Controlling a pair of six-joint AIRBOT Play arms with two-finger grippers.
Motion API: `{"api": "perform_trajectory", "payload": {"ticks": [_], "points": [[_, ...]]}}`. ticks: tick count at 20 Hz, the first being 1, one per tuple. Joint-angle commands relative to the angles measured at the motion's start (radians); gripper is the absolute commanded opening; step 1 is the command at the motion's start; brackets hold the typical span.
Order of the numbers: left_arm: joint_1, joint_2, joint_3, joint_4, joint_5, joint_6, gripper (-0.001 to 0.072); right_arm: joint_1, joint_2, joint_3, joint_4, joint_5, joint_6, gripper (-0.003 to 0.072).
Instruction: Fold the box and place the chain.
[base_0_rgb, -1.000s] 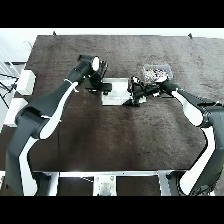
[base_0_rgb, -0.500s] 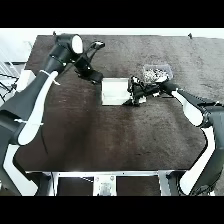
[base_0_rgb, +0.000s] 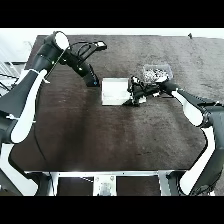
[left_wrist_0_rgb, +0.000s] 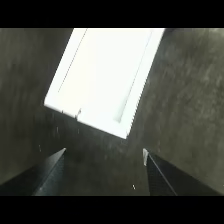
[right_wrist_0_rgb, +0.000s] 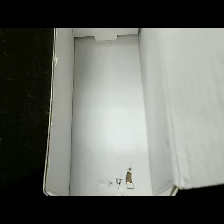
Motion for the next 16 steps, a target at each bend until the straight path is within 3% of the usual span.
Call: {"api": "perform_trajectory", "payload": {"ticks": [1, 3, 5, 6, 7, 11, 16], "points": [[0.010, 0.001, -0.006, -0.072, 0.091, 0.105, 0.0563, 0.000, 0.000, 0.000, 0.000, 0.000, 0.000, 0.0552], [0.010, 0.000, -0.006, -0.095, 0.100, 0.136, 0.0565, 0.000, 0.000, 0.000, 0.000, 0.000, 0.000, 0.0552], [0.024, -0.008, -0.021, -0.114, 0.040, 0.281, 0.0567, 0.000, 0.000, 0.000, 0.000, 0.000, 0.000, 0.0552], [0.038, -0.010, -0.042, -0.132, 0.030, 0.328, 0.0692, 0.000, 0.000, 0.000, 0.000, 0.000, 0.000, 0.0552], [0.055, -0.010, -0.075, -0.146, 0.039, 0.357, 0.0718, 0.000, 0.000, 0.000, 0.000, 0.000, 0.000, 0.0552], [0.111, -0.010, -0.217, -0.222, 0.161, 0.509, 0.0720, 0.000, 0.000, 0.000, 0.000, 0.000, 0.000, 0.0552], [0.112, -0.010, -0.366, -0.246, 0.267, 0.693, 0.0720, 0.000, 0.000, 0.000, 0.000, 0.000, 0.000, 0.0553]]}}
